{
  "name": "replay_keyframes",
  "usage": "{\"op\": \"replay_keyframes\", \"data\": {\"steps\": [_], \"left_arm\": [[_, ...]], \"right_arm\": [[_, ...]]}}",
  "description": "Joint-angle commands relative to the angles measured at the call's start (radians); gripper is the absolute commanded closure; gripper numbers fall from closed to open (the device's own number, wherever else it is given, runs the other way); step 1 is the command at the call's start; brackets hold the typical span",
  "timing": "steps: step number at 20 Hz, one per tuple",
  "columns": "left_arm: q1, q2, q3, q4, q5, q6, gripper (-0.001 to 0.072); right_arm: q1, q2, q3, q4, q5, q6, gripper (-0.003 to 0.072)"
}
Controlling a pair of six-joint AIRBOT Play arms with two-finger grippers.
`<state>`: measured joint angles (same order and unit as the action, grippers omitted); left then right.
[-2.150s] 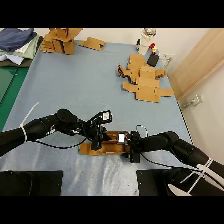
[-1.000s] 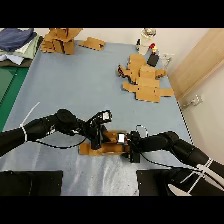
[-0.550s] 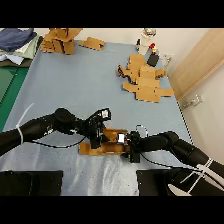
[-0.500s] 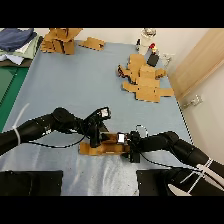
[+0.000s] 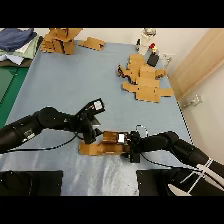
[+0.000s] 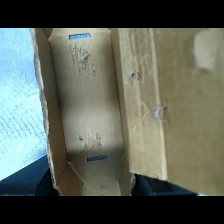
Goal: Fold the box.
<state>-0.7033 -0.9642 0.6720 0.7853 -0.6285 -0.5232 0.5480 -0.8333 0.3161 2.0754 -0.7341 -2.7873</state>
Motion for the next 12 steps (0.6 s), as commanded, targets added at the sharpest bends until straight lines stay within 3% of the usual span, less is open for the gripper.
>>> {"op": "replay_keyframes", "data": {"steps": [1,2,4,6,7,8,10,12], "left_arm": [[0.000,0.112,0.001,0.330,-0.135,-0.534,0.0263],[0.000,0.141,0.001,0.362,-0.201,-0.622,0.0269],[-0.002,0.175,0.001,0.356,-0.349,-0.754,0.0692],[-0.016,0.177,-0.006,0.279,-0.446,-0.975,0.0696],[-0.033,0.177,-0.023,0.193,-0.442,-1.049,0.0697],[-0.060,0.177,-0.051,0.069,-0.388,-1.064,0.0697],[-0.129,0.167,-0.109,-0.132,-0.173,-1.061,0.0697],[-0.175,0.130,-0.125,-0.232,0.013,-1.034,0.0697]], "right_arm": [[0.000,-0.001,0.000,0.000,0.000,0.000,0.0182],[0.000,-0.001,0.000,0.000,0.000,0.000,0.0182],[0.000,-0.001,0.000,0.000,0.000,0.000,0.0182],[0.000,-0.001,0.000,0.000,0.000,0.000,0.0181],[0.000,-0.001,0.000,0.000,0.000,0.000,0.0182],[0.000,-0.001,0.000,0.000,0.000,0.000,0.0182],[0.000,-0.001,0.000,0.000,0.000,0.000,0.0181],[0.000,-0.001,0.000,0.000,0.000,0.000,0.0182]]}}
